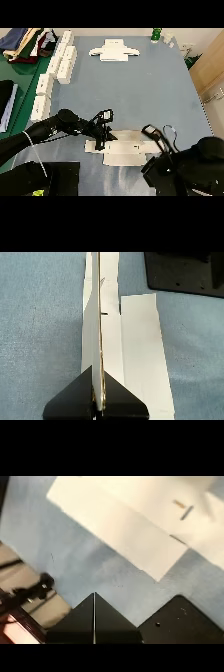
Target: Fold the box.
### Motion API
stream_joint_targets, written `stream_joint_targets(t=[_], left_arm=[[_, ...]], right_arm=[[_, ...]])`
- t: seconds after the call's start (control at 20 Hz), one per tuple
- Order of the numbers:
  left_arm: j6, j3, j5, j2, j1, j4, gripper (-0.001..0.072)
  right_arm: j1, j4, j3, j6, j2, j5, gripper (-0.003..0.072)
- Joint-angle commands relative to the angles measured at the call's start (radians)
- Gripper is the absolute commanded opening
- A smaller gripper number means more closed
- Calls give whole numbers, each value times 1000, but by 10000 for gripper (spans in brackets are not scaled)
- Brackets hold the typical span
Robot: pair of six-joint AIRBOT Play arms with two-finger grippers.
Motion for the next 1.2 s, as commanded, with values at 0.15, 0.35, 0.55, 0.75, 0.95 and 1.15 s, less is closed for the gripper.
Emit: stream_joint_targets(t=[0.15, 0.35, 0.55, 0.75, 0.95, 1.15], left_arm=[[0, 1, 1, -1, 0, 1, 14], [0, 1, 0, -1, 0, 1, 14], [0, 1, 0, -1, 0, 1, 15], [0, 1, 0, -1, 0, 1, 14], [0, 1, 0, -1, 0, 1, 14], [0, 1, 0, 0, 0, 1, 14]], right_arm=[[377, -401, -47, -161, -212, 192, 711], [393, -585, -43, -170, -338, 238, 703], [392, -745, -22, -35, -352, 218, 702], [393, -814, -8, 97, -352, 148, 701], [393, -786, 26, 106, -352, 91, 701], [404, -615, 28, -3, -348, 91, 702]])
